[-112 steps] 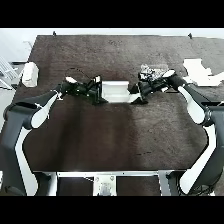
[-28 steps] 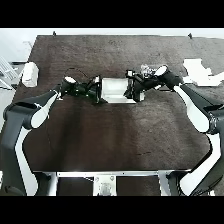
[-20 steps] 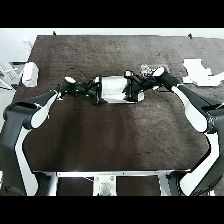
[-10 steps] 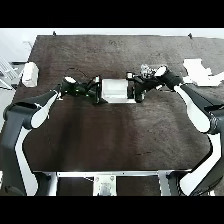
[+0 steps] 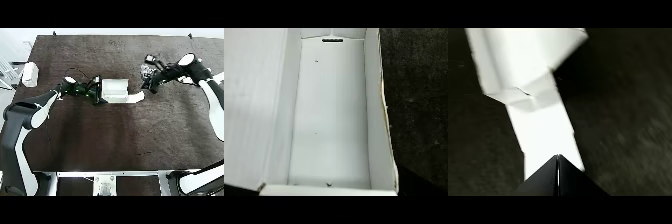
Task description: Fold the box and place the chain.
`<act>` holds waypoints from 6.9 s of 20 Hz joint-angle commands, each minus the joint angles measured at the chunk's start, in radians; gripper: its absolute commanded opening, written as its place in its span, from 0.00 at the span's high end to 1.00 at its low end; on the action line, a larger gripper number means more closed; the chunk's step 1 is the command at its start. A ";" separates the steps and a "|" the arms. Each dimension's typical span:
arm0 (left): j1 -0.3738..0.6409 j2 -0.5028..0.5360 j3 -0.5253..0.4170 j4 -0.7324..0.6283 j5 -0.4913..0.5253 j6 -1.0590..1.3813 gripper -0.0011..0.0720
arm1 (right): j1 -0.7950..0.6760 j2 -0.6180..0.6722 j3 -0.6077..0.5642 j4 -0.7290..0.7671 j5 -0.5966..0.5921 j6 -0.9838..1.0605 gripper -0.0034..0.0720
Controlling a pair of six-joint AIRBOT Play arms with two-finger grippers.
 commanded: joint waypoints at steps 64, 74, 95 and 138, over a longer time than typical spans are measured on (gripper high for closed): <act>0.001 0.001 0.000 0.000 -0.014 -0.002 0.42 | 0.276 -0.147 0.108 -0.147 -0.079 1.049 0.51; 0.001 0.001 0.000 0.000 -0.029 -0.002 0.42 | 0.359 -0.150 0.116 -0.433 -0.076 1.379 0.45; 0.001 0.001 0.000 0.000 -0.027 -0.002 0.42 | 0.435 -0.208 0.183 -0.581 0.019 1.610 0.46; 0.001 0.001 0.000 0.000 -0.027 -0.002 0.42 | 0.447 -0.011 0.257 -0.715 0.054 1.509 0.21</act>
